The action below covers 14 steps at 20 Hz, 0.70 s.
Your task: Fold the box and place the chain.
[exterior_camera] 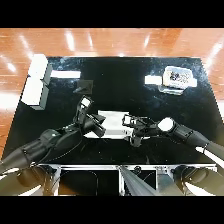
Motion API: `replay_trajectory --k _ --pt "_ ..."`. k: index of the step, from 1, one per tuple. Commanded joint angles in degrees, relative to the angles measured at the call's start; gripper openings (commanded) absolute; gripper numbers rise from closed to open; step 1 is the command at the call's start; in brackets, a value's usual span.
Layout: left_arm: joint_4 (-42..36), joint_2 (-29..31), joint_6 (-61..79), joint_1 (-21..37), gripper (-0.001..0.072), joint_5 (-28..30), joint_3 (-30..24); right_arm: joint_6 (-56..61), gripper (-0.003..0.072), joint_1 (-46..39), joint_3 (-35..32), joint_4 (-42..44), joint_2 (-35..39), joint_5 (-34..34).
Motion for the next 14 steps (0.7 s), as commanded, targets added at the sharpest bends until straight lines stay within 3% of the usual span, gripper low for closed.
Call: replay_trajectory --k 1,4,6,9,10,11,12,14 --pt "4.92 7.48 0.24 5.05 0.0022 11.23 0.09 0.0 0.0538 0.0 0.02 0.02 0.04 0.0" --pt "12.57 14.36 0.31 10.23 0.0022 22.47 0.07 0.0 0.0538 0.0 0.02 0.02 0.04 0.0" --pt "19.56 18.64 0.52 13.92 0.0022 24.9 0.07 0.0 0.0538 0.0 0.02 0.02 0.04 0.0" --pt "16.96 19.89 9.18 17.68 0.0034 28.59 0.09 0.0 0.0538 0.0 0.02 0.02 0.04 0.0" --pt "12.28 19.26 14.93 18.32 0.0206 31.06 0.07 0.0 0.0538 0.0 0.02 0.02 0.04 0.0" --pt "5.81 18.4 20.52 18.93 0.0483 31.5 0.09 0.0 0.0538 0.0 0.02 0.02 0.04 0.0" --pt "1.51 17.51 25.42 19.02 0.0587 31.06 0.22 0.0 0.0538 0.0 0.02 0.02 0.04 0.0" --pt "1.42 15.3 32.3 18.69 0.0587 32.85 0.83 0.0 0.0538 0.0 0.02 0.02 0.04 0.0"
